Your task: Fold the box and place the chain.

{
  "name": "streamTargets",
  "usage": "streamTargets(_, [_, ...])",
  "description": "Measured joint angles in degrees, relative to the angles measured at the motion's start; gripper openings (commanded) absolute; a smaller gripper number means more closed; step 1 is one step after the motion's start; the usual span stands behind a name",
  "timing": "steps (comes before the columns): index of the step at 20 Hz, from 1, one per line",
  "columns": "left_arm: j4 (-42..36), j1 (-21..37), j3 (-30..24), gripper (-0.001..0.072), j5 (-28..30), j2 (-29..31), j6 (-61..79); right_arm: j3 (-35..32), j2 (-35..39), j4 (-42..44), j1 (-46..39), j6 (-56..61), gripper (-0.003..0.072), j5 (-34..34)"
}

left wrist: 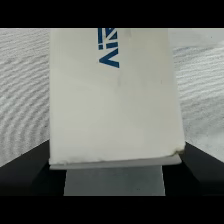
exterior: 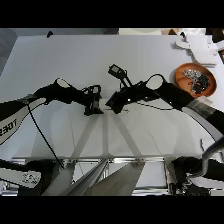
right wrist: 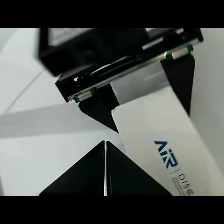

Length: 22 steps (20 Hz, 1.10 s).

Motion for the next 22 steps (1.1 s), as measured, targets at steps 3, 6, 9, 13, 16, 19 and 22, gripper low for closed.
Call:
streamTargets(3, [0.0,0.0,0.0,0.0278,0.0,0.0,0.0,-3.7,-2.6,5.4,0.0,1.7,0.0011,-3.0])
streamTargets(6, [0.0,0.0,0.0,0.0278,0.2,0.0,0.0,-5.4,-4.0,7.8,0.0,2.7,0.0011,-4.8])
streamTargets(9, [0.0,0.0,0.0,0.0278,0.2,0.0,0.0,-6.1,-4.6,8.7,0.0,3.2,0.0012,-5.7])
streamTargets(13, [0.0,0.0,0.0,0.0278,0.2,0.0,0.0,-6.4,-4.3,9.7,0.0,3.7,0.0012,-6.1])
streamTargets(16, [0.0,0.0,0.0,0.0278,0.0,0.0,-0.2,-6.6,-3.1,12.1,0.0,3.9,0.0012,-6.5])
streamTargets(19, [0.0,0.0,0.0,0.0278,0.0,0.0,-0.2,-6.6,-2.3,15.8,0.0,2.3,0.0011,-8.6])
streamTargets(22, [0.0,0.0,0.0,0.0278,0.0,0.0,-0.1,-6.6,-2.2,17.3,0.0,1.5,0.0011,-10.5])
